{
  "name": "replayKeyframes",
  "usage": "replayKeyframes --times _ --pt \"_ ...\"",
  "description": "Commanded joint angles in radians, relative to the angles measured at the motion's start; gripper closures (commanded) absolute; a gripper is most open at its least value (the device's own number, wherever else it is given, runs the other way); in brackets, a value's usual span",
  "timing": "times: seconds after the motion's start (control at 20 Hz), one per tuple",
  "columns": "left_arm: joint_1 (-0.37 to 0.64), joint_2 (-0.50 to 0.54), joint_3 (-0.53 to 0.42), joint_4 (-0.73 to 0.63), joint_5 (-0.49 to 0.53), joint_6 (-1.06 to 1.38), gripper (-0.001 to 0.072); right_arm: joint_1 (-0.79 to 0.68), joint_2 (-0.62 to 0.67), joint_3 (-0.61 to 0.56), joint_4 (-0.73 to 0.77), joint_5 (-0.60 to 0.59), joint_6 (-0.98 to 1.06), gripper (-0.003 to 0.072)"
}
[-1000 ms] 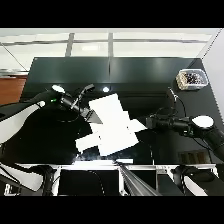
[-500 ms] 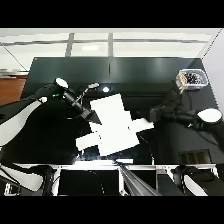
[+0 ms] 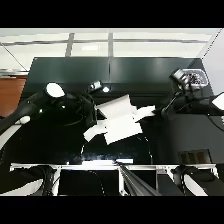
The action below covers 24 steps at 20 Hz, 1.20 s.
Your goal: Fold the box and place the chain.
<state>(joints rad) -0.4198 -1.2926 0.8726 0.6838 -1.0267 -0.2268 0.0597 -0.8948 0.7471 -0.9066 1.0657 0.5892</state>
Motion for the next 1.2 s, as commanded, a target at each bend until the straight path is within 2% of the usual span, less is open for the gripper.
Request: replayKeyframes --times 0.0,0.15,0.4,0.65,0.85,0.9,1.0,1.15 --pt "-0.079 0.043 -0.057 0.118 0.175 0.298 0.0682 0.096 0.000 -0.074 -0.061 0.012 -0.097 -0.0034" --pt "-0.116 -0.017 -0.056 0.082 0.253 0.307 0.0680 0.187 0.000 -0.131 -0.068 -0.046 -0.128 -0.0034" --pt "-0.129 -0.097 -0.056 0.056 0.233 0.306 0.0680 0.298 0.000 -0.180 -0.075 -0.156 -0.135 -0.0034" --pt "-0.129 -0.114 -0.054 0.059 0.230 0.306 0.0680 0.364 0.000 -0.243 -0.011 -0.169 -0.287 -0.0034" --pt "-0.129 -0.114 -0.048 0.059 0.229 0.306 0.0680 0.396 0.000 -0.294 -0.164 -0.179 -0.331 -0.0034" --pt "-0.129 -0.114 -0.048 0.059 0.229 0.306 0.0680 0.396 0.000 -0.303 -0.164 -0.175 -0.331 -0.0034" --pt "-0.129 -0.114 -0.048 0.059 0.229 0.306 0.0680 0.420 0.000 -0.318 -0.094 -0.174 -0.332 -0.0034" --pt "-0.129 -0.114 -0.048 0.059 0.229 0.306 0.0680 0.503 0.000 -0.366 -0.005 -0.296 -0.332 -0.0034"
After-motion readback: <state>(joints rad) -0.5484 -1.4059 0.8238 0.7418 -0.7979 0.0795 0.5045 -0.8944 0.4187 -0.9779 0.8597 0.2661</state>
